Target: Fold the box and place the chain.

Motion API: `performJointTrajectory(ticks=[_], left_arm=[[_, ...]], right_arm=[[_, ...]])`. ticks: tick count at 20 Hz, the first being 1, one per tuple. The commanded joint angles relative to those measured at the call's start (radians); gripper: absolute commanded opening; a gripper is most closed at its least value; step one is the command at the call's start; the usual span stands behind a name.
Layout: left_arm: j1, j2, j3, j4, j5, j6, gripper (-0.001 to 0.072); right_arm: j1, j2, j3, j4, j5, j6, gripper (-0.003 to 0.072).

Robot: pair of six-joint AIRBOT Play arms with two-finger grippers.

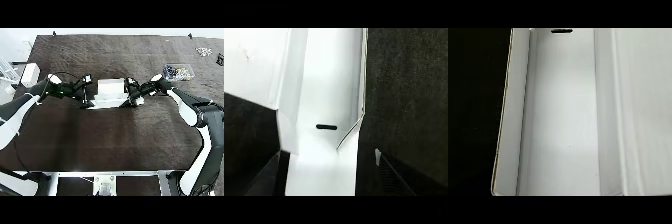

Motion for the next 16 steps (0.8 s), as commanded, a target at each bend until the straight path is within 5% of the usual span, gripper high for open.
performJointTrajectory(ticks=[1,11,13,16], left_arm=[[-0.01,-0.018,-0.004,-0.009,0.018,-0.014,0.0714],[-0.025,-0.027,-0.004,-0.005,0.07,-0.014,0.0702],[-0.053,-0.027,-0.004,0.021,0.087,-0.007,0.0625],[-0.068,-0.027,-0.004,0.058,0.148,-0.016,0.0623]], right_arm=[[0.001,0.0,0.0,0.0,0.0,0.0,0.0546],[0.001,0.0,0.0,0.0,0.0,0.0,0.0546],[0.001,0.0,0.0,0.0,0.0,0.0,0.0546],[0.001,0.0,0.0,0.0,0.0,0.0,0.0546]])
